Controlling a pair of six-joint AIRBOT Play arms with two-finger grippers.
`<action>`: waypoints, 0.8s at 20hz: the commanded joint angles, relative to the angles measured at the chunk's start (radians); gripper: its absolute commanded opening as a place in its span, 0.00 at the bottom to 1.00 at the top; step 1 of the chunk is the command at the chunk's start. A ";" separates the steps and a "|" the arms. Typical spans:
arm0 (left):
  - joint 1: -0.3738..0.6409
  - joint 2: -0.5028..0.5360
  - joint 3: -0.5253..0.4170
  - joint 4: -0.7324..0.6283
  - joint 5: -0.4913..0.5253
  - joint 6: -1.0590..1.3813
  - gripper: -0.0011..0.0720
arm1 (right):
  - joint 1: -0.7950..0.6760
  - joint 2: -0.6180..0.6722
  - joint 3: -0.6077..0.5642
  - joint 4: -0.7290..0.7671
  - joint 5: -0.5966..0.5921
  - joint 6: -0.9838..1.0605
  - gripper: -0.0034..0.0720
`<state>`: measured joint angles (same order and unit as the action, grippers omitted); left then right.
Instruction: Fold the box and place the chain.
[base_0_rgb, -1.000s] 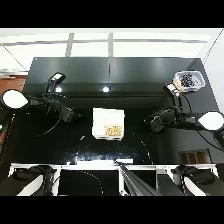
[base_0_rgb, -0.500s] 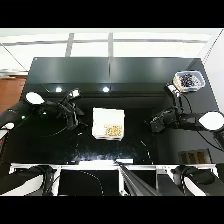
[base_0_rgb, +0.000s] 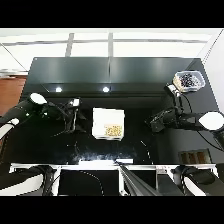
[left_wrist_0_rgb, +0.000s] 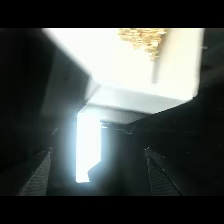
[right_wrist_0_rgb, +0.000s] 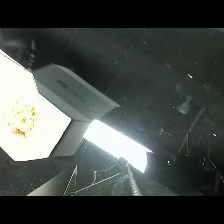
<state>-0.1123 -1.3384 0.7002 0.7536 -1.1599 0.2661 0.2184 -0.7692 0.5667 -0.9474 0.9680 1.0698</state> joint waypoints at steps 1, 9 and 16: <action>-0.060 -0.010 0.000 -0.012 0.015 0.108 0.99 | 0.000 0.000 0.001 0.000 -0.016 0.000 0.53; -0.110 -0.047 0.000 -0.026 0.015 0.107 0.99 | 0.000 0.000 0.001 0.000 -0.032 0.000 0.53; -0.163 -0.047 0.000 -0.056 0.069 0.061 0.99 | 0.000 0.000 0.001 0.000 -0.031 0.000 0.53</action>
<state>-0.2615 -1.3838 0.7002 0.7132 -1.1107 0.3553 0.2184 -0.7692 0.5667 -0.9474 0.9371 1.0698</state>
